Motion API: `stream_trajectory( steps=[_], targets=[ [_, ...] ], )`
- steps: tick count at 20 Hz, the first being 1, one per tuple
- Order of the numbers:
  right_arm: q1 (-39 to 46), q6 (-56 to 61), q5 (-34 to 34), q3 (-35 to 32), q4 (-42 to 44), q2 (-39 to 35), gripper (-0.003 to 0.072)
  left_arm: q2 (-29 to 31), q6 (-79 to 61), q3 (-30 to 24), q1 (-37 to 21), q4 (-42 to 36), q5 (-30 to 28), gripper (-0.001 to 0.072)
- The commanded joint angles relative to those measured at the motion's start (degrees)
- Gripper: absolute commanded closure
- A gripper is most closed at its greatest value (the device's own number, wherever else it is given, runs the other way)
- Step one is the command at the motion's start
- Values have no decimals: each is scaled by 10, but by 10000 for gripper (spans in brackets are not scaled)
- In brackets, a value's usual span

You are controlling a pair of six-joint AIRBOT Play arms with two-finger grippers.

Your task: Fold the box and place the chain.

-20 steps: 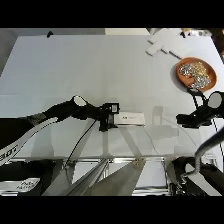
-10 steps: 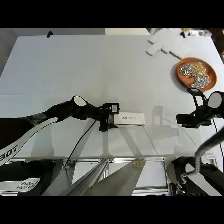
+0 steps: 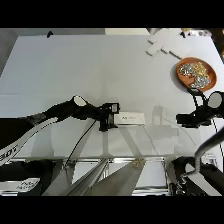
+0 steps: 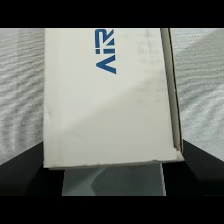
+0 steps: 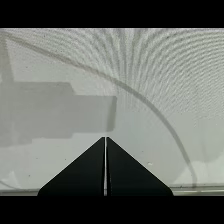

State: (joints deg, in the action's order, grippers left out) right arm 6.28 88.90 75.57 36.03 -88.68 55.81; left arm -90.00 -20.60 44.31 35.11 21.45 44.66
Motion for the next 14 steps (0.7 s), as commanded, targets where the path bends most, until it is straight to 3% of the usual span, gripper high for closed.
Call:
stream_trajectory(
  steps=[1,5,8,14],
  targets=[
    [0,0,0,0,0,0,670,10,0,0,-2,0,-5,700],
    [0,0,0,0,0,0,670,79,3,0,-17,0,-20,700],
    [0,0,0,0,0,0,670,155,53,0,-64,0,-29,700],
    [0,0,0,0,0,0,670,279,220,0,-273,47,-29,705]
  ],
)
